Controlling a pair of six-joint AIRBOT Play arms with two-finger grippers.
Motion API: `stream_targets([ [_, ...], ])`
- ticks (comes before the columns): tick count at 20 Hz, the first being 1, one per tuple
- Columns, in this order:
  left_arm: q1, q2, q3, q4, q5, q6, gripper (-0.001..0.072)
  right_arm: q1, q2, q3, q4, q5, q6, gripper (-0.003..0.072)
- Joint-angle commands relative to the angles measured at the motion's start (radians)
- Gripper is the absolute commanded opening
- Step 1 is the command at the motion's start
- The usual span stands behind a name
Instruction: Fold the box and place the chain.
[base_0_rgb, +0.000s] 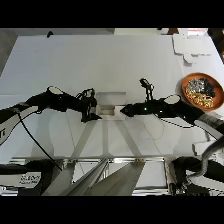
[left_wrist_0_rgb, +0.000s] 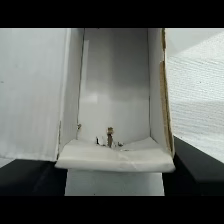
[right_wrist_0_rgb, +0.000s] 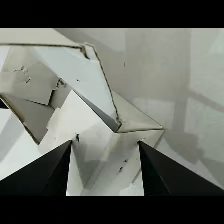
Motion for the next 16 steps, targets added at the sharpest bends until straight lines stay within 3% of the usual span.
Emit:
stream_targets([
  [1,0.000,0.000,0.000,0.000,-0.001,0.000,0.0395,0.003,0.021,0.000,-0.059,-0.046,0.031,0.0429],
  [10,0.000,0.000,0.000,0.000,-0.001,0.000,0.0395,0.016,0.072,0.103,-0.220,-0.037,0.208,0.0429],
  [16,0.000,0.000,0.000,0.000,-0.001,0.000,0.0395,0.140,0.070,0.215,-0.696,0.038,0.606,0.0434],
])
